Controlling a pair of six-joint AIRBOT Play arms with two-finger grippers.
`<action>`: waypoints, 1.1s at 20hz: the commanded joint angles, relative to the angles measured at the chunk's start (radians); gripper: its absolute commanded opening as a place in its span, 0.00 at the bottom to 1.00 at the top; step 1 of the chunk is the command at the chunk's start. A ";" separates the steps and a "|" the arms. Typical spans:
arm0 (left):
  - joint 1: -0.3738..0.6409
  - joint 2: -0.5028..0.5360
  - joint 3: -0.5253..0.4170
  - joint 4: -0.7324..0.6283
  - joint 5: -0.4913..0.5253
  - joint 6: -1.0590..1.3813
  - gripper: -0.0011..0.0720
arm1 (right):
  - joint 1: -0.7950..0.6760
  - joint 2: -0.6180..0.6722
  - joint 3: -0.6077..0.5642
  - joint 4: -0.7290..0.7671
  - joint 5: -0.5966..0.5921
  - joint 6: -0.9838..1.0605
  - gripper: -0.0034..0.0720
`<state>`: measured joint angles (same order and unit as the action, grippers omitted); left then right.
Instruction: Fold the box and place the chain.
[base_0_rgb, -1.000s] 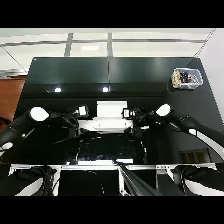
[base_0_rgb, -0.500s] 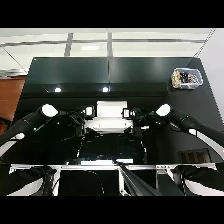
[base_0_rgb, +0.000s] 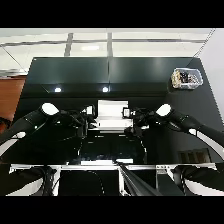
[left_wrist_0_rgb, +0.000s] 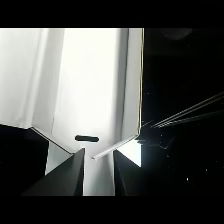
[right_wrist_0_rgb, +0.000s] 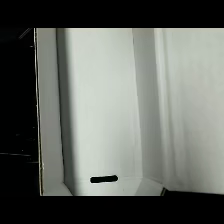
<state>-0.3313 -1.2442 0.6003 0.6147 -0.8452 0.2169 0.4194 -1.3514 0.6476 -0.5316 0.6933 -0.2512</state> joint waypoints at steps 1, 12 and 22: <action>-0.002 -0.013 0.001 -0.071 0.011 0.004 0.31 | 0.000 -0.001 0.000 -0.001 0.002 -0.002 0.67; 0.012 -0.001 0.008 0.069 -0.031 -0.095 0.31 | 0.000 -0.001 0.000 -0.001 0.002 -0.002 0.67; 0.051 0.012 0.009 0.137 0.007 -0.120 0.47 | 0.000 -0.001 0.000 -0.001 0.002 -0.002 0.67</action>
<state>-0.2790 -1.2251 0.6083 0.7563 -0.8490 0.0902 0.4194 -1.3514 0.6476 -0.5331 0.6968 -0.2543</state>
